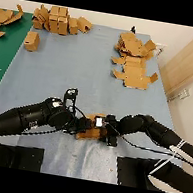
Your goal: Fold the box.
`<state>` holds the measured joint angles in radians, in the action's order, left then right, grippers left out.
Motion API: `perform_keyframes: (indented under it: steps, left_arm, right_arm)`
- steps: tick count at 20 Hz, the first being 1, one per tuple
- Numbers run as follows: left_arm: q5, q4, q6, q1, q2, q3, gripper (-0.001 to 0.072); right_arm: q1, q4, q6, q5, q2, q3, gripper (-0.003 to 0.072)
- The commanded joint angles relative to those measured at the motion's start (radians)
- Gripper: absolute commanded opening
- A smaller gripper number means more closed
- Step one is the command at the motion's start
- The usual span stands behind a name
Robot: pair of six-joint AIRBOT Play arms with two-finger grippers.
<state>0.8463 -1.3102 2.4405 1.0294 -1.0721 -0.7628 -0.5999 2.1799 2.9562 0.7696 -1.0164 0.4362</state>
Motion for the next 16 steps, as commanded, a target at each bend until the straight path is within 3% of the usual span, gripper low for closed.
perform_keyframes:
  steps: [1,8,16]
  left_arm:
    - [0.063,-0.013,-0.015,-0.001,0.010,-0.007,0.0427]
    - [0.163,-0.113,0.009,-0.014,0.061,-0.007,0.0427]
    - [0.076,-0.114,0.003,-0.019,0.053,-0.003,0.0427]
  right_arm:
    - [-0.001,0.001,-0.001,0.000,0.000,0.001,0.0582]
    - [-0.001,0.001,-0.001,-0.001,0.000,0.001,0.0582]
    - [-0.001,0.001,-0.001,-0.002,0.000,0.001,0.0581]
